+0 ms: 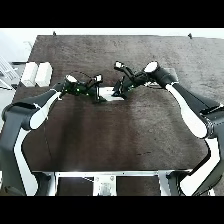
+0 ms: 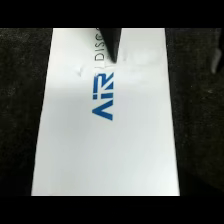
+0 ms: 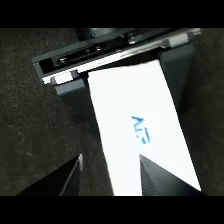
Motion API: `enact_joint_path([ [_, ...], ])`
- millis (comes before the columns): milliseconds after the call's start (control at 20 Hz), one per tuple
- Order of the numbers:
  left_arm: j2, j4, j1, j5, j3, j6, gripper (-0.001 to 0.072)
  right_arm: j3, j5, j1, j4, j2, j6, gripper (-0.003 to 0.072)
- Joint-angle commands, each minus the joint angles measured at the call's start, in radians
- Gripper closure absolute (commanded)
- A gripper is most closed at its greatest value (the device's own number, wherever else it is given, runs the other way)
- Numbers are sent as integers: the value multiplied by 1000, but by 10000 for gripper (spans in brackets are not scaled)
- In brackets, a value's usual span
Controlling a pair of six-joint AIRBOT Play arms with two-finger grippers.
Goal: Fold the box and place the chain.
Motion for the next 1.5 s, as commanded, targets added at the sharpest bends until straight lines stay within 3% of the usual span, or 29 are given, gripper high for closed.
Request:
enact_joint_path([
  [0, 0, -1, 0, 2, 0, 3, 294, 13, -11, -45, 140, 2, -1, 276],
  [100, 0, -1, 0, 2, 0, 3, 294, 13, -11, -61, 176, 1, 0, 287],
  [200, 0, -1, 0, 2, 0, 3, 294, 3, -11, -60, 176, 0, 0, 507],
  [300, 0, -1, 0, 3, 0, 3, 295, -26, -11, -48, 175, -5, 0, 658],
  [350, 0, -1, 0, 3, 0, 3, 295, -43, -13, -43, 174, -14, 0, 673],
  [600, 0, -1, 0, 3, 0, 3, 295, -111, -18, -40, 172, -55, 9, 673],
  [1050, 0, -1, 0, 3, 0, 3, 294, -73, -19, -39, 187, -42, 11, 674],
  [1200, 0, -1, 0, 3, 0, 3, 295, -47, -21, -40, 243, 16, 11, 675],
  [1450, 0, -1, 0, 3, 0, 3, 295, -59, -26, -52, 242, 218, 107, 676],
])
